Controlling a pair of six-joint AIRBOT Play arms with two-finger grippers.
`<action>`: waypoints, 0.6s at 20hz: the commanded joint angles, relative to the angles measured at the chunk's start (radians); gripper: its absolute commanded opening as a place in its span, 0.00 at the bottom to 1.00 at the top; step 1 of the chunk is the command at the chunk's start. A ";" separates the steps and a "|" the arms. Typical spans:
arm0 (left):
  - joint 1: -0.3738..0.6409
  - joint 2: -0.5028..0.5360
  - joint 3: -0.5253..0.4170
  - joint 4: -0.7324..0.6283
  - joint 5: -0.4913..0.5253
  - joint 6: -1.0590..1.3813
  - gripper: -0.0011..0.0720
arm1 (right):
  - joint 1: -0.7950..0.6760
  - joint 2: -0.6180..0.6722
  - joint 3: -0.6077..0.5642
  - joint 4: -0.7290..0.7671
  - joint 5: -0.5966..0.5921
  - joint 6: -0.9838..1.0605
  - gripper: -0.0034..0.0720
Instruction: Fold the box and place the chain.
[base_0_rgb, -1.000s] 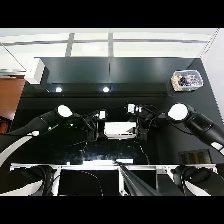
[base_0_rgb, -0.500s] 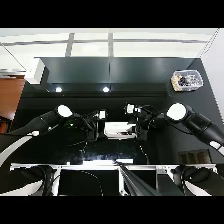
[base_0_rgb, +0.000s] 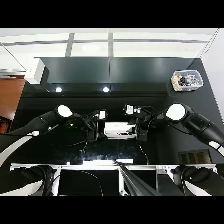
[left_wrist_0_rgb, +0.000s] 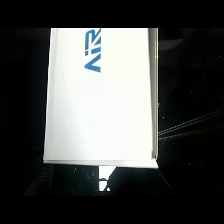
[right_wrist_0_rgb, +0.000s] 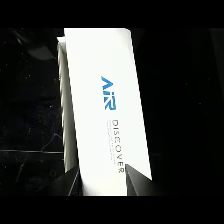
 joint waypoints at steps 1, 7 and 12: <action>0.000 -0.001 0.000 0.000 0.000 -0.001 0.60 | 0.003 0.000 0.000 0.000 0.002 0.001 0.46; 0.000 -0.001 0.000 0.000 0.000 -0.001 0.60 | 0.003 0.000 0.000 0.003 0.002 0.005 0.46; 0.000 -0.001 0.000 0.000 0.000 -0.001 0.60 | 0.003 0.000 0.000 0.008 0.002 0.046 0.46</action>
